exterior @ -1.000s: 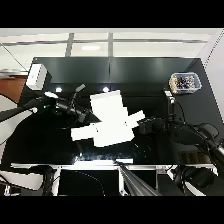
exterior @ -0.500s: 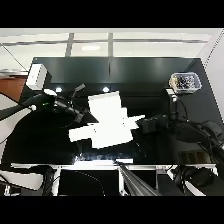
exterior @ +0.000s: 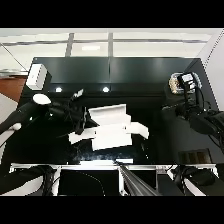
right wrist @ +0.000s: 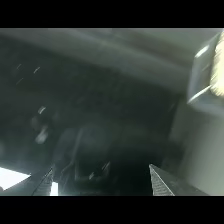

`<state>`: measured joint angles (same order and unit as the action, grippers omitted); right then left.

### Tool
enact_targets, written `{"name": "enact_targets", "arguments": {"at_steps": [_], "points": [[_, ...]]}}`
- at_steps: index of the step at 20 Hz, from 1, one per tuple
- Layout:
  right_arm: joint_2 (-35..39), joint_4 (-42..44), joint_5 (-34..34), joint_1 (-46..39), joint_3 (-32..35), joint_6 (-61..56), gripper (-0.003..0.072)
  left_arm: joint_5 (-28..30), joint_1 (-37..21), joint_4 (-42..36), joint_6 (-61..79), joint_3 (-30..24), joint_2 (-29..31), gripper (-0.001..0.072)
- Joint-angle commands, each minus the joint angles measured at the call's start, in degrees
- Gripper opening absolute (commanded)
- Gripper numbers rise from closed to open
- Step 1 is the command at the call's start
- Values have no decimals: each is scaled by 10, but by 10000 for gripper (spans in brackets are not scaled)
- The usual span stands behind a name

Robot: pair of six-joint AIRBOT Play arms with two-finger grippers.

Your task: Fold the box and place the chain.

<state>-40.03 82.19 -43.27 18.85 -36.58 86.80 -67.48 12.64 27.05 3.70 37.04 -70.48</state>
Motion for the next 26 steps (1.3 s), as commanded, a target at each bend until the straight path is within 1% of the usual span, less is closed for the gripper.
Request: {"name": "enact_targets", "arguments": {"at_steps": [1, 3, 5, 7, 9, 14, 17, 21, 26], "points": [[-6, 20, 83, -3, -3, 20, 710, 93, 12, 14, 105, -50, 47, 24], [-20, 73, 98, 6, -3, 89, 709, 130, 18, 50, 133, -49, 33, 24], [-40, 85, 96, 22, -3, 110, 709, 156, 21, 66, 128, -49, 19, 25], [-63, 85, 96, 42, -3, 110, 709, 164, 21, 66, 99, -49, 7, 25], [-80, 85, 96, 57, -3, 110, 710, 164, 22, 74, 98, -49, 1, 25], [-107, 85, 82, 70, -3, 112, 710, 172, 23, 143, 88, -49, 0, 25], [-113, 85, 61, 70, -3, 120, 710, 199, 23, 145, 82, -49, 0, 25], [-113, 96, 50, 70, -3, 121, 710, 214, 23, 145, 61, -49, 0, 26], [-113, 97, 47, 70, -3, 121, 710, 213, 36, 127, 59, -49, 0, 27]]}}
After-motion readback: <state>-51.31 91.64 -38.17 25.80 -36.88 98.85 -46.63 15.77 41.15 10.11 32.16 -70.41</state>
